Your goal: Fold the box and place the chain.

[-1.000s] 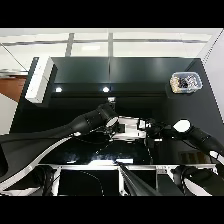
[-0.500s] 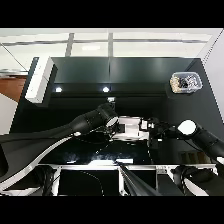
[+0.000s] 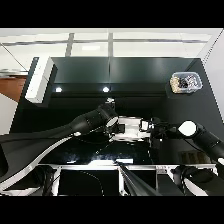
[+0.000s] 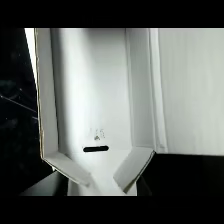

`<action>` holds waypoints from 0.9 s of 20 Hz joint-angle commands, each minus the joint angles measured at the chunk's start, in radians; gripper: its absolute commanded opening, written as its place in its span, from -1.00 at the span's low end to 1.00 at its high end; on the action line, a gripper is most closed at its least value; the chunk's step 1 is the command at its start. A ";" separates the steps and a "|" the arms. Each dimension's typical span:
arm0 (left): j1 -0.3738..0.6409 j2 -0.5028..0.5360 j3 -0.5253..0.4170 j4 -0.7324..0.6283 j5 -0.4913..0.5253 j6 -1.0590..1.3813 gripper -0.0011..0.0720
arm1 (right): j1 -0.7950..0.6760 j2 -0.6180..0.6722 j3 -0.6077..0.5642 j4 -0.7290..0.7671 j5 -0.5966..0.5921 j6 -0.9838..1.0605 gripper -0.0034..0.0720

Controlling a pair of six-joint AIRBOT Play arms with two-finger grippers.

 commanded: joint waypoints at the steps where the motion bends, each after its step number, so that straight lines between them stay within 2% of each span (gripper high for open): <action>1: 0.000 0.000 0.000 0.010 0.001 0.000 -0.89 | 0.001 -0.006 0.001 0.100 0.022 -0.030 -0.13; 2: 0.000 0.000 0.000 0.010 0.001 0.000 -0.89 | 0.001 -0.006 0.001 0.123 0.026 -0.030 -0.27; 8: 0.000 0.000 0.000 0.010 0.001 0.000 -0.89 | 0.051 -0.008 0.001 0.198 0.017 0.021 -0.27; 11: 0.000 0.000 0.000 0.010 0.001 0.000 -0.89 | 0.107 -0.043 0.001 0.198 -0.024 0.061 -0.27; 18: 0.000 0.000 0.000 0.010 0.001 0.000 -0.89 | 0.106 -0.062 0.001 0.187 -0.059 0.079 -0.27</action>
